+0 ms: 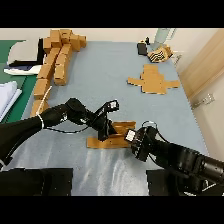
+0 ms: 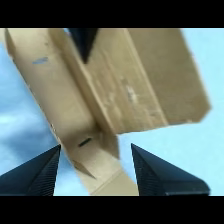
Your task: Fold the box.
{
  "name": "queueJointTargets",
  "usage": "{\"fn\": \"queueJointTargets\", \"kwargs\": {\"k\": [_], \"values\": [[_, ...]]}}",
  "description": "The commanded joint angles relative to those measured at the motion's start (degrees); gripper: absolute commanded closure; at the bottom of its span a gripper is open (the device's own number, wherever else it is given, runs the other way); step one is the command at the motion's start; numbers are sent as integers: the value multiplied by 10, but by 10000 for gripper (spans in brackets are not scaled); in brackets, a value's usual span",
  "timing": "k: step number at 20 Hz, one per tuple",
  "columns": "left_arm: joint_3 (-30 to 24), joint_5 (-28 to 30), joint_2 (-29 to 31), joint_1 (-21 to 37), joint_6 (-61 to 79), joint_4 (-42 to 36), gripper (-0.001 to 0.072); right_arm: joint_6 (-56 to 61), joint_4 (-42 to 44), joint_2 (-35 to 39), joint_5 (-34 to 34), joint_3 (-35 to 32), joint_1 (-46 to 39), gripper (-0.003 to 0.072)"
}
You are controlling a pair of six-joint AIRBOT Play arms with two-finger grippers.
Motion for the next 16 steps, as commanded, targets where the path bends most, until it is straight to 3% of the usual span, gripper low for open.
{"fn": "queueJointTargets", "kwargs": {"k": [1,5,7,11,16], "values": [[0,0,0,0,0,0,693,-195,126,1,34,0,-83,-34],[0,0,0,0,0,0,693,-643,502,-44,40,7,-292,-34],[0,0,0,0,0,0,693,-783,607,-90,-8,17,-350,-34],[0,-1,0,0,0,0,693,-812,611,-181,-41,42,-361,-34],[0,0,0,0,0,0,693,-800,605,-207,-24,49,-361,-34]]}}
